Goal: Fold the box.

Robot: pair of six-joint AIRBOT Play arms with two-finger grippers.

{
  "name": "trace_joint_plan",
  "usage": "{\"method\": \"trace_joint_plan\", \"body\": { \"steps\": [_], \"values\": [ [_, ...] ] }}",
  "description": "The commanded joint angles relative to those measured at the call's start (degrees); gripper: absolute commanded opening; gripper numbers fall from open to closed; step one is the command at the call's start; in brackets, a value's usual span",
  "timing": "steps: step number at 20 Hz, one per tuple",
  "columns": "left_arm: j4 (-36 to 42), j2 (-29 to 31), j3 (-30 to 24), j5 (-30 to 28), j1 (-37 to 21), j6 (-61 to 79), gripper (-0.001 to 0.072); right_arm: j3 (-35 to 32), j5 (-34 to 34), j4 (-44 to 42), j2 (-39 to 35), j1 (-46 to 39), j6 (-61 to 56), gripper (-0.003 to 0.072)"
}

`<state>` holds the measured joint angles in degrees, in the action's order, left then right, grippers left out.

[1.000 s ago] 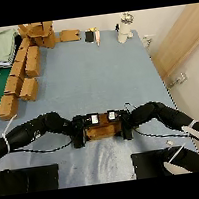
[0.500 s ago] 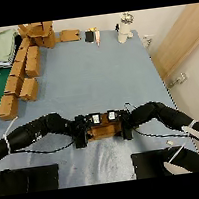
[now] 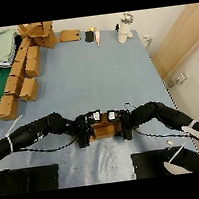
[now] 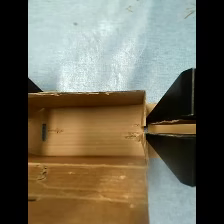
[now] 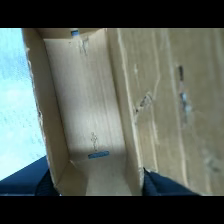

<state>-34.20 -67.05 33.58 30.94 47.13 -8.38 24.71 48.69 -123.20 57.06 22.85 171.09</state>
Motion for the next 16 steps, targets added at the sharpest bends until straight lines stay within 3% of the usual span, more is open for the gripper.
{"method": "trace_joint_plan", "body": {
  "steps": [1,10,12,13,16],
  "values": [
    [1.70,-0.11,-0.02,-2.43,0.04,0.02,0.0092,-0.02,0.00,-0.02,0.02,0.00,0.00,0.0507],
    [2.38,-0.98,0.00,-2.47,0.48,0.04,0.0095,-0.02,0.00,-0.02,0.02,0.00,0.00,0.0507],
    [2.45,-1.09,0.00,-2.49,0.76,0.07,0.0262,-0.02,0.00,-0.02,0.02,0.00,-0.02,0.0507],
    [2.60,-1.09,0.00,-2.58,0.76,0.07,0.0310,-0.02,0.00,-0.02,0.02,0.00,0.00,0.0507],
    [3.41,-1.09,0.00,-2.93,0.76,0.04,0.0312,-0.02,0.00,-0.02,0.02,0.00,0.00,0.0507]
  ]
}}
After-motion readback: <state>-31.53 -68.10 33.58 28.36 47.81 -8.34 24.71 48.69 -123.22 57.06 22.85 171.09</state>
